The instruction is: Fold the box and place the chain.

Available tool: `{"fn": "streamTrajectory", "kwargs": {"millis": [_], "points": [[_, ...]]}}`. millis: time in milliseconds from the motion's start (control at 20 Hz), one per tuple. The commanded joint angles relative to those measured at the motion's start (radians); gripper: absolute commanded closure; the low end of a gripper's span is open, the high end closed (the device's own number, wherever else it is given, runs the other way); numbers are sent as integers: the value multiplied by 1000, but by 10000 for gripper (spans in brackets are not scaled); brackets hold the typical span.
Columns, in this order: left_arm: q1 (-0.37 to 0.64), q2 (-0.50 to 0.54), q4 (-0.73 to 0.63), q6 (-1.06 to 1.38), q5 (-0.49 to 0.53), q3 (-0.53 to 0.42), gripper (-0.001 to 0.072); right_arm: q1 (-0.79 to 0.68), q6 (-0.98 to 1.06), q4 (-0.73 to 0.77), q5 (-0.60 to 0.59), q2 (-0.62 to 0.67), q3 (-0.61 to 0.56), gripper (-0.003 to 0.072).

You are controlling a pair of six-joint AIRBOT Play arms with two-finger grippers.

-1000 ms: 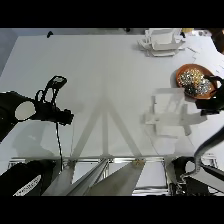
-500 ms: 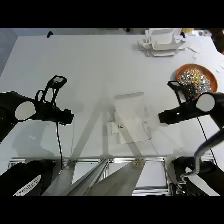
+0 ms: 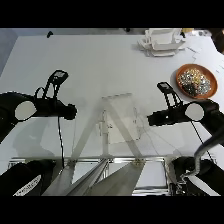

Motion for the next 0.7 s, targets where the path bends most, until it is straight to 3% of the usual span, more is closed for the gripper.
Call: {"fn": "streamTrajectory", "kwargs": {"millis": [0, 150, 300, 350, 450, 650], "points": [[0, -23, -90, 148, 91, 0, 271, 7, 7, 2, -9, 1, -1, 668], [20, -136, -530, 593, 144, 1, 252, 8, 7, 5, -7, 1, -1, 668], [72, -350, -871, 958, 30, 42, 249, 8, 6, 5, -6, 1, -1, 667], [80, -423, -933, 1028, -24, 68, 216, 7, 6, 5, -5, 1, -1, 667], [81, -553, -974, 1056, -54, 133, 52, 8, 7, 5, -1, 1, -1, 667], [78, -687, -986, 1100, -77, 219, 46, 8, 6, 5, 24, 1, -1, 667]]}}
